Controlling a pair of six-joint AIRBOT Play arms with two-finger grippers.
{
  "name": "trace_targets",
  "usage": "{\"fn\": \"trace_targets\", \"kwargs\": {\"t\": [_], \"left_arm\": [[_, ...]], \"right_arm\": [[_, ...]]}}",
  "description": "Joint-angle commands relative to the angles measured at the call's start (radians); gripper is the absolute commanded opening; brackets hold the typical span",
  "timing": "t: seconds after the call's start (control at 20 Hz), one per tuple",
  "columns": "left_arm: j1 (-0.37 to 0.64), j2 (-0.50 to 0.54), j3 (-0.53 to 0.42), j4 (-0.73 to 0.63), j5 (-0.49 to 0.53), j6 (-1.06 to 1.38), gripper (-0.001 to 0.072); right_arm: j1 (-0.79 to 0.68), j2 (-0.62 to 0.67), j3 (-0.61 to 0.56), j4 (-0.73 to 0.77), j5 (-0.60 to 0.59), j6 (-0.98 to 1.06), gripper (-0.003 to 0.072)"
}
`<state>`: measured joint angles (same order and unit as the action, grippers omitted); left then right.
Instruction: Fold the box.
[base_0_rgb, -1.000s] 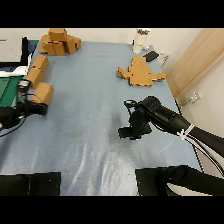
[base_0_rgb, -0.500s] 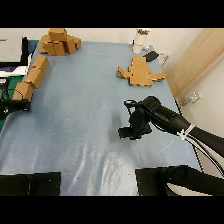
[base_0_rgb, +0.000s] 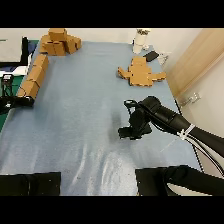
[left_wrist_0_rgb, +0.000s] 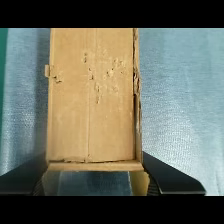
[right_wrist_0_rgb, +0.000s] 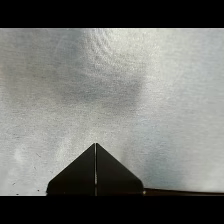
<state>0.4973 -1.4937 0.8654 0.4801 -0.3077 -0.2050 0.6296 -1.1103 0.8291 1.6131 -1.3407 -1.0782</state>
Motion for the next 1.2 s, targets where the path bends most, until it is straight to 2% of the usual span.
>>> {"fn": "trace_targets", "kwargs": {"t": [0.0, 0.15, 0.2, 0.3, 0.4, 0.65, 0.8, 1.05, 1.15], "left_arm": [[-0.001, -0.006, 0.006, 0.0, -0.007, 0.005, 0.0599], [-0.001, -0.006, 0.006, 0.0, -0.007, 0.002, 0.0602], [0.0, -0.006, 0.006, 0.0, -0.006, 0.002, 0.0698], [0.012, 0.003, 0.006, 0.0, -0.015, -0.024, 0.0697], [0.039, 0.023, 0.006, 0.03, -0.071, -0.085, 0.0697], [0.067, 0.097, 0.006, 0.301, -0.327, -0.208, 0.0697], [0.064, 0.14, 0.006, 0.325, -0.471, -0.211, 0.0697], [0.028, 0.214, 0.006, 0.329, -0.826, -0.21, 0.0696], [-0.027, 0.248, 0.006, 0.329, -0.892, -0.24, 0.0695]], "right_arm": [[0.0, 0.0, 0.001, 0.0, 0.0, 0.0, 0.0004], [0.0, 0.0, 0.001, 0.0, 0.0, 0.0, 0.0004], [0.0, 0.0, 0.001, 0.0, 0.0, 0.0, 0.0004], [0.0, 0.0, 0.001, 0.0, 0.0, 0.0, 0.0005], [0.0, 0.0, 0.001, 0.0, 0.0, 0.0, 0.0004], [0.0, 0.0, 0.001, 0.0, 0.0, 0.0, 0.0004], [0.0, 0.0, 0.001, 0.0, 0.0, 0.0, 0.0004], [0.0, 0.0, 0.001, 0.0, 0.0, 0.0, 0.0004], [0.0, 0.0, 0.001, 0.0, 0.0, 0.0, 0.0004]]}}
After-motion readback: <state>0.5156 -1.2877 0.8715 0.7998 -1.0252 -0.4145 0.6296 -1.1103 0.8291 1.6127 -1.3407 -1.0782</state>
